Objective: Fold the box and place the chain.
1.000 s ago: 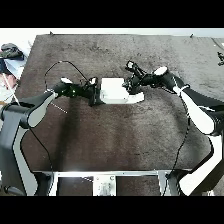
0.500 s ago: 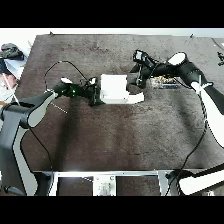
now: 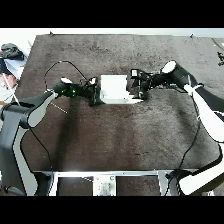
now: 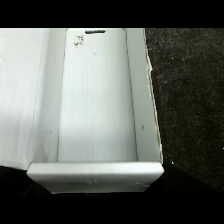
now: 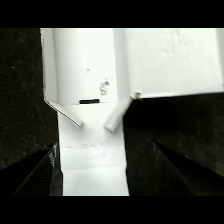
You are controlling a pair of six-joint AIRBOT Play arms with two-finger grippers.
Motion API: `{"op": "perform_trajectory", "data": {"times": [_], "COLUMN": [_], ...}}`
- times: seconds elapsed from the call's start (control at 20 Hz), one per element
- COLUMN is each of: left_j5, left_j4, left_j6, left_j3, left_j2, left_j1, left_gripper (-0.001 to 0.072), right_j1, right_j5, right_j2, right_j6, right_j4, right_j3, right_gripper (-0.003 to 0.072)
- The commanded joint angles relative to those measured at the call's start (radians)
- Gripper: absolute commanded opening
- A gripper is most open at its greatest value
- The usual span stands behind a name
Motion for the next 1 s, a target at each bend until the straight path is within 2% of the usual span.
{"op": "perform_trajectory", "data": {"times": [0.0,0.1,0.2,0.35,0.45,0.55,0.6,0.95], "left_j5": [0.0,0.0,0.0,0.0,0.0,0.0,0.0,0.0], "left_j4": [0.0,0.0,0.0,0.0,0.0,0.0,0.0,0.0], "left_j6": [0.0,0.0,0.0,0.0,0.0,0.0,0.0,0.0], "left_j3": [0.0,0.0,0.0,0.0,0.0,0.0,0.0,0.0], "left_j2": [0.0,0.0,0.0,0.0,0.0,0.0,0.0,0.0], "left_j1": [0.0,0.0,0.0,0.0,0.0,0.0,0.0,0.0], "left_gripper": [0.0206,0.0206,0.0206,0.0206,0.0206,0.0206,0.0206,0.0206], "right_j1": [0.029,0.044,0.046,0.047,0.048,0.048,0.048,0.055], "right_j5": [-0.024,-0.061,-0.076,-0.076,-0.075,-0.072,-0.064,-0.064], "right_j2": [-0.043,-0.047,-0.047,-0.047,-0.047,-0.047,-0.047,-0.048], "right_j6": [-0.003,-0.003,-0.003,-0.003,-0.003,-0.003,-0.003,-0.028], "right_j4": [-0.009,-0.009,-0.009,0.013,0.049,0.082,0.101,0.146], "right_j3": [-0.003,-0.003,-0.003,-0.006,-0.006,-0.007,-0.01,-0.034], "right_gripper": [0.0705,0.0704,0.0499,0.0499,0.0397,0.0394,0.0273,0.0274]}}
